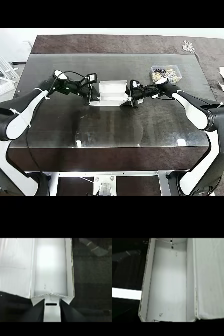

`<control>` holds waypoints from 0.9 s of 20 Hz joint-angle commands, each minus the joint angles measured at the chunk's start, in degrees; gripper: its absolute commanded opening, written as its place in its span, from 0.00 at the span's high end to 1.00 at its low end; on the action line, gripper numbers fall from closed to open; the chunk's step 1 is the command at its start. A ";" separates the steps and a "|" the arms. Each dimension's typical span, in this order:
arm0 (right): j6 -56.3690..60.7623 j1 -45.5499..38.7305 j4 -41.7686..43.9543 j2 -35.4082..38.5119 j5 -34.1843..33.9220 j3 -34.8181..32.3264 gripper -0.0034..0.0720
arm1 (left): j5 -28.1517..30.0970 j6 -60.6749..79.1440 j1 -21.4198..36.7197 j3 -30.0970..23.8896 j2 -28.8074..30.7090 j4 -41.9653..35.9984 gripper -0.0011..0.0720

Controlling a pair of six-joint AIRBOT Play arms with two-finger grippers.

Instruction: Fold the box and place the chain.

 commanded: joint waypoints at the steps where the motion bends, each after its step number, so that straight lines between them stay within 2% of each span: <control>1: 0.00 0.02 0.02 -0.02 0.07 -0.02 0.17 | 0.31 1.05 -0.50 0.00 -0.66 -2.43 0.63; 7: 0.00 0.02 0.02 -0.02 0.07 -0.02 0.17 | 2.40 3.41 -2.62 0.02 -1.18 -2.45 0.63; 9: 0.00 0.02 0.02 -0.02 0.07 -0.02 0.17 | 4.31 3.37 -2.62 0.02 -1.18 -2.43 0.31; 15: 0.00 0.02 0.02 -0.02 0.07 -0.02 0.17 | 6.60 3.52 -2.62 0.02 -1.18 -2.43 0.31; 16: 0.00 0.02 0.02 -0.02 0.07 -0.02 0.17 | 7.02 3.65 -2.62 0.02 -1.18 -2.43 0.16; 17: 0.00 0.02 0.02 -0.02 0.07 -0.02 0.17 | 8.24 3.52 -2.62 0.02 -1.18 -2.43 0.05; 18: 0.00 0.02 0.02 -0.02 0.07 -0.02 0.17 | 8.68 3.52 -2.62 0.02 -1.18 -2.43 0.05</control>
